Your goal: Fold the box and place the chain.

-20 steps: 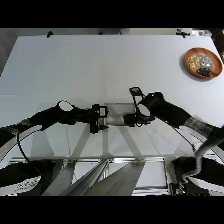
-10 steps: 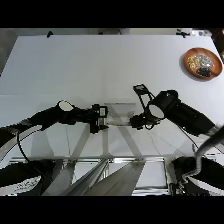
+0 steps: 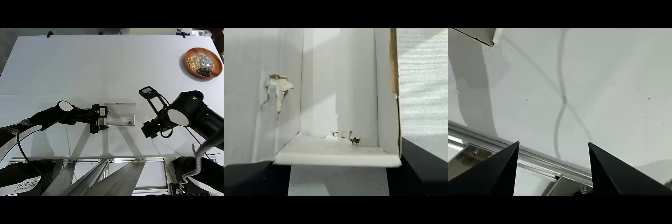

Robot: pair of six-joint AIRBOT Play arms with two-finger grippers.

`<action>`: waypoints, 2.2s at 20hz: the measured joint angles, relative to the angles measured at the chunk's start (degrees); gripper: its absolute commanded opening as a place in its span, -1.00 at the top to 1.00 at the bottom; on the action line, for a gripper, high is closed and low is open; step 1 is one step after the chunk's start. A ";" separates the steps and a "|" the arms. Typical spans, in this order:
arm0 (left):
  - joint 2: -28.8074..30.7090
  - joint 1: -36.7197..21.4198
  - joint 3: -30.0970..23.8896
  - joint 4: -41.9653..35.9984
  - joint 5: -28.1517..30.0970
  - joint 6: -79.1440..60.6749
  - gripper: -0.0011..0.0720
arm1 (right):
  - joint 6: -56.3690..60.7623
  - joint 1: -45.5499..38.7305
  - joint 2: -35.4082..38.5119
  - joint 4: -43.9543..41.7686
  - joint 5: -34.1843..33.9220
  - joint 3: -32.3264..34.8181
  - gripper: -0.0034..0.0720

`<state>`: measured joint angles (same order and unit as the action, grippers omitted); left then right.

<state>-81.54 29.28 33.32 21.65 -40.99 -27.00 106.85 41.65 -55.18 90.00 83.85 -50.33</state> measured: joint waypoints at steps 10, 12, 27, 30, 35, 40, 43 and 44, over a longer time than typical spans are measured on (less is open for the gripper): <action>0.00 0.00 0.00 0.00 0.00 0.00 -0.11 | -0.68 -0.42 9.01 9.18 4.02 0.00 -0.39; 0.00 0.00 0.00 0.02 0.00 0.00 -0.11 | -0.66 -2.60 10.05 11.58 5.38 0.00 -0.39; 0.00 0.00 0.00 0.02 0.00 0.00 -0.11 | -11.13 -34.84 11.78 12.20 -1.16 0.00 -0.38; 0.00 0.00 0.00 0.02 -0.02 0.00 -0.11 | -13.29 -39.32 11.78 11.37 -2.73 0.00 -0.38; 0.00 0.00 0.00 0.02 0.00 0.00 -0.11 | -15.19 -44.74 11.37 10.43 -6.27 0.02 -0.37; 0.00 0.00 0.00 0.02 -0.02 0.00 -0.11 | -15.74 -48.72 8.35 9.79 -10.36 0.02 -0.37; 0.00 0.00 0.00 0.02 0.00 0.00 -0.11 | -16.50 -50.90 4.39 8.37 -13.49 0.02 -0.37; 0.00 0.00 0.00 0.00 -0.02 0.00 -0.11 | -16.57 -51.74 2.95 8.15 -14.71 0.02 -0.38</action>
<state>-81.54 29.28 33.32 21.65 -41.01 -27.00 90.28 -10.09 -52.23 98.15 69.14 -50.30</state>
